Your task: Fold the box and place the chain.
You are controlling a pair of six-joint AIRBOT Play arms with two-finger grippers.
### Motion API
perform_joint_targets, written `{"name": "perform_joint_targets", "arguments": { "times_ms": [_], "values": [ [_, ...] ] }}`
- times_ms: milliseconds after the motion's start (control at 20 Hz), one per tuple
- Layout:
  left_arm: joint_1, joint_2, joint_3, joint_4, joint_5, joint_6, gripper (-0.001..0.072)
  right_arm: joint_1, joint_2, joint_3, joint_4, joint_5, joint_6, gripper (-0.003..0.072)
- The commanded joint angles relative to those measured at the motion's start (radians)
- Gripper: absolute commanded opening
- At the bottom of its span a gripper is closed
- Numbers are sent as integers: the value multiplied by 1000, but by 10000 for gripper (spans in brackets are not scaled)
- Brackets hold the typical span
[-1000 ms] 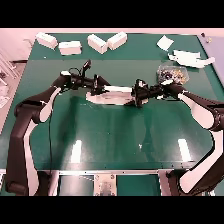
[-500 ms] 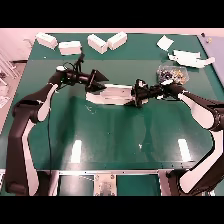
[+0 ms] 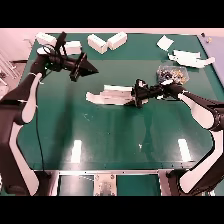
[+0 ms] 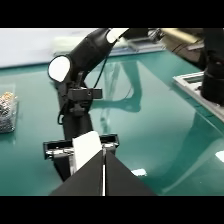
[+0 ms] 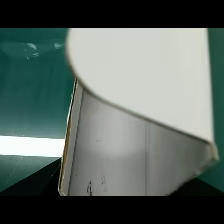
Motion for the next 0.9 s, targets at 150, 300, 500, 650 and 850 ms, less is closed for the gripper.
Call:
{"name": "perform_joint_targets", "arguments": {
  "times_ms": [150, 300, 500, 650, 850],
  "values": [
    [5, 257, -201, 129, 298, -84, 13, 1, 0, 0, 0, 0, 0, 581],
    [-7, 361, -387, 128, 514, -88, 12, 1, 0, 0, 1, 0, 0, 581],
    [-59, 451, -625, 116, 697, -44, 12, 1, 0, 0, 0, 0, 0, 581],
    [-111, 507, -809, 37, 862, 58, 12, 1, 0, 0, 0, 0, 0, 581],
    [-169, 570, -1024, -30, 842, 410, 14, 1, 0, 0, 0, 0, 0, 581]
  ]
}}
